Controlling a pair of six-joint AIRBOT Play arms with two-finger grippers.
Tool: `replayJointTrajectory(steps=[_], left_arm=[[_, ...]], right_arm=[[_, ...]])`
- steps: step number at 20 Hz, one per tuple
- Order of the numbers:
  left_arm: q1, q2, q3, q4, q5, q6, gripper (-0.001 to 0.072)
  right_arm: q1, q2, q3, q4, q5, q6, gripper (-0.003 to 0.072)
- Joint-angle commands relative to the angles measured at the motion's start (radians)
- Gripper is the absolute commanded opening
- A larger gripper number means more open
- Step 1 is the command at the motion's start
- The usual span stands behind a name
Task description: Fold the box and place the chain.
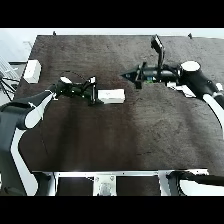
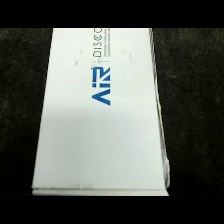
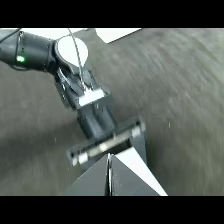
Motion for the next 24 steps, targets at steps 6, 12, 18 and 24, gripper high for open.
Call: replayJointTrajectory(steps=[6,12,18,24], left_arm=[[0.0,0.0,0.0,-0.034,-0.005,-0.001,0.035],[0.001,0.0,0.0,-0.105,-0.055,-0.07,0.0136],[0.06,0.105,0.026,-0.112,-0.087,-0.293,0.0015],[0.257,0.373,-0.075,-0.11,0.142,-0.428,0.0014]], right_arm=[[-0.051,0.293,-0.517,0.019,-0.358,0.027,-0.0001],[-0.051,0.364,-0.58,0.018,-0.401,0.019,0.0],[-0.051,0.371,-0.58,0.007,-0.385,0.02,-0.0001],[-0.051,0.371,-0.58,0.007,-0.383,0.025,-0.0001]])
